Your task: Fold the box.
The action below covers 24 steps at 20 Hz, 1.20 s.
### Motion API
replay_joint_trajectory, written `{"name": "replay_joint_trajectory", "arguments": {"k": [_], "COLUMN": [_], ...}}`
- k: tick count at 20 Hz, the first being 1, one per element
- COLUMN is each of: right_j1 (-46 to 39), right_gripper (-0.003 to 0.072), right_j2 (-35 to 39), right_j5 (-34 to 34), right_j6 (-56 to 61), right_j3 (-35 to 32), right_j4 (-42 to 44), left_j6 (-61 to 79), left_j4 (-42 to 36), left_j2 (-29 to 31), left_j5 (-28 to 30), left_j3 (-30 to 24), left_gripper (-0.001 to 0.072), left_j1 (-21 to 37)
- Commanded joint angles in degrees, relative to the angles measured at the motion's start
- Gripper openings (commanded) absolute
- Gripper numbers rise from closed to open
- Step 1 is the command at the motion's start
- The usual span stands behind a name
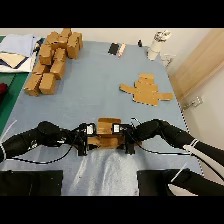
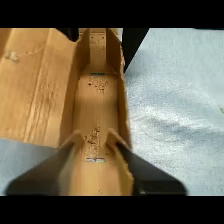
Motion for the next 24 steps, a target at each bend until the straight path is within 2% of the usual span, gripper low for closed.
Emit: {"name": "replay_joint_trajectory", "arguments": {"k": [1, 7, 8, 9, 10, 12, 13, 16, 18, 21, 22, 24], "right_j1": [0.0, 0.0, 0.0, 0.0, 0.0, 0.0, 0.0, 0.0, 0.0, 0.0, 0.0, 0.0], "right_gripper": [0.0472, 0.0472, 0.0472, 0.0472, 0.0472, 0.0472, 0.0472, 0.0472, 0.0472, 0.0472, 0.0472, 0.0472], "right_j2": [0.0, 0.0, 0.0, 0.0, 0.0, 0.0, 0.0, 0.0, 0.0, 0.0, 0.0, 0.0], "right_j5": [0.1, 0.1, 0.1, 0.1, 0.1, 0.1, 0.1, 0.1, 0.1, 0.1, 0.1, 0.1], "right_j6": [0.0, 0.1, 0.0, 0.0, 0.0, 0.0, 0.0, 0.0, 0.0, 0.0, 0.0, 0.0], "right_j3": [0.0, 0.0, 0.0, 0.0, 0.0, 0.0, 0.0, 0.0, 0.0, 0.0, 0.0, 0.0], "right_j4": [0.1, 0.1, 0.1, 0.1, 0.1, 0.1, 0.1, 0.1, 0.1, 0.1, 0.1, 0.1], "left_j6": [0.2, 0.0, -0.4, -1.8, -4.3, -13.7, -20.0, -47.9, -70.4, -113.2, -120.6, -121.9], "left_j4": [-0.2, -0.1, -0.1, 0.7, 2.8, 11.5, 18.4, 38.4, 46.9, 60.9, 64.8, 64.4], "left_j2": [-0.4, -0.4, -0.4, -0.3, 0.1, 2.0, 3.8, 12.2, 20.3, 30.5, 31.5, 30.9], "left_j5": [-0.3, 1.7, 2.7, 4.3, 5.9, 7.9, 8.4, 6.1, 1.0, -7.8, -12.4, -20.2], "left_j3": [0.0, 0.0, 0.0, 0.0, 0.1, 0.0, 0.0, 0.1, 0.1, -0.1, -0.3, -1.0], "left_gripper": [0.0488, 0.0486, 0.0417, 0.0191, 0.0020, 0.0014, 0.0013, 0.0013, 0.0013, 0.0013, 0.0013, 0.0012], "left_j1": [-0.7, -0.7, -0.7, -0.7, -0.7, -0.6, -0.6, 0.5, 3.5, 11.3, 13.9, 17.9]}}
